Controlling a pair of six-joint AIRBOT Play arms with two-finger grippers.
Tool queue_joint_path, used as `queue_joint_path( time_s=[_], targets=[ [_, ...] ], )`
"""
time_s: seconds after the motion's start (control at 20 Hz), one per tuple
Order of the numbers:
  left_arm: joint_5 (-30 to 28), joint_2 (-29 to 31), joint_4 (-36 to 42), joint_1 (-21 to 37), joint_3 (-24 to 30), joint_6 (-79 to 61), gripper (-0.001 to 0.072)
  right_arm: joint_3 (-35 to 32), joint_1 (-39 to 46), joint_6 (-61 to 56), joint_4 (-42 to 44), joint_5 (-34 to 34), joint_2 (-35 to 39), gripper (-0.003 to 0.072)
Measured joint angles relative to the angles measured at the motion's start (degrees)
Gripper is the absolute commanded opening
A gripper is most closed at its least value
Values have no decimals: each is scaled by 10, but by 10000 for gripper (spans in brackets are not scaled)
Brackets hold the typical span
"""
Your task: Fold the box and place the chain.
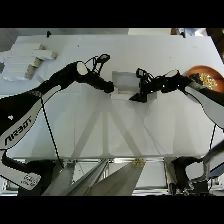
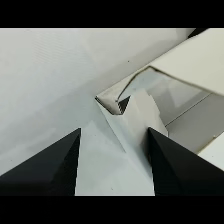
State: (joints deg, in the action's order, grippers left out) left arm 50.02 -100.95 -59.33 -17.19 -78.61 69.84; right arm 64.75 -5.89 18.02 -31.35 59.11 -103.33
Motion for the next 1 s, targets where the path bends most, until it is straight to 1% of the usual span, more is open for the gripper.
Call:
queue_joint_path(
  time_s=[0.05, 0.4, 0.45, 0.5, 0.8, 1.0],
  targets=[
    [4, 0, -12, -5, -3, 18, 412, 0, 0, 0, -1, 0, 0, 493],
    [38, 0, -101, -33, -12, 154, 412, 0, 0, 0, 2, 1, 0, 493],
    [40, 0, -108, -36, -13, 170, 411, 0, 0, 0, 1, 1, 0, 493],
    [44, 0, -113, -39, -13, 186, 392, 0, 0, 0, 1, 0, 0, 493],
    [52, 0, -136, -58, -17, 257, 394, 0, 0, 1, -1, 1, 0, 493],
    [56, -1, -150, -66, -46, 274, 395, 0, 0, -1, 0, 1, 0, 493]
  ],
)
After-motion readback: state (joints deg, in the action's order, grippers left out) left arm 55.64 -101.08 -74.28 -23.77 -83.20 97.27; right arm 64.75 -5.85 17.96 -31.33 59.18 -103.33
